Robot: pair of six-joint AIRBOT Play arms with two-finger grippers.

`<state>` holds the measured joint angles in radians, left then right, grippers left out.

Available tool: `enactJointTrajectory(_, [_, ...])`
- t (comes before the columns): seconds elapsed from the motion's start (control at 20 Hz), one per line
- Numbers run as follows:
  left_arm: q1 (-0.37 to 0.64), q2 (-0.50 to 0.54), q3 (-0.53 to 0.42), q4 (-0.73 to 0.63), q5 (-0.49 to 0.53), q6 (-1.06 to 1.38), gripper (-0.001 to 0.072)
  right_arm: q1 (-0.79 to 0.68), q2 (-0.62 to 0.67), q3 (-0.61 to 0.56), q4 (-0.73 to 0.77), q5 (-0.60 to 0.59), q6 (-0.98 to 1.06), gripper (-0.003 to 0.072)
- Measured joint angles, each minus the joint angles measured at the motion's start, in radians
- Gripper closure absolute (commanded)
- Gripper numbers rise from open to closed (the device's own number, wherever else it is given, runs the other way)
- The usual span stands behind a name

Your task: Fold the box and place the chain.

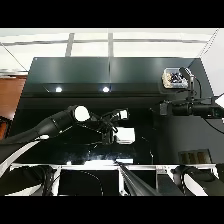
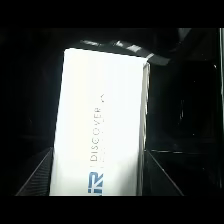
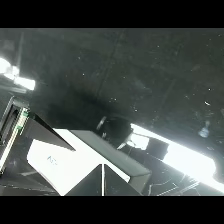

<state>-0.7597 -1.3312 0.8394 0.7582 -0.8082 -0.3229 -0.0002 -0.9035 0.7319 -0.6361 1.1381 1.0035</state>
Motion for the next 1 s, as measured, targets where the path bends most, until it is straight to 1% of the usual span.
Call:
enactJointTrajectory(0.3, [-0.036, -0.031, 0.0, 0.041, 0.021, -0.003, 0.0001, 0.0, 0.0, 0.0, -0.011, -0.005, 0.0, 0.0678])
enactJointTrajectory(0.35, [-0.041, -0.037, 0.0, 0.074, 0.054, 0.003, 0.0, 0.0, 0.0, 0.0, -0.012, -0.005, 0.0, 0.0679])
enactJointTrajectory(0.4, [-0.043, -0.047, -0.004, 0.1, 0.056, 0.0, 0.0, 0.0, 0.0, 0.0, -0.012, -0.005, 0.0, 0.0679])
enactJointTrajectory(0.5, [-0.045, -0.045, 0.0, 0.081, 0.072, 0.001, 0.0, 0.0, 0.0, 0.0, -0.014, -0.005, 0.0, 0.0679])
enactJointTrajectory(0.55, [-0.044, -0.045, 0.0, 0.097, 0.049, 0.002, 0.0, 0.0, 0.0, 0.0, -0.014, -0.003, 0.0, 0.0679])
enactJointTrajectory(0.65, [-0.043, -0.041, 0.005, 0.094, 0.064, 0.002, 0.0001, 0.0, 0.0, 0.0, -0.014, -0.002, 0.0, 0.0678])
enactJointTrajectory(0.8, [-0.043, -0.039, 0.01, 0.097, 0.046, 0.001, 0.0, 0.0, 0.0, 0.0, -0.018, 0.0, 0.001, 0.0679])
enactJointTrajectory(1.0, [-0.051, -0.039, 0.011, 0.094, 0.054, 0.0, 0.0001, 0.0, 0.0, 0.0, -0.024, 0.001, 0.005, 0.0679])
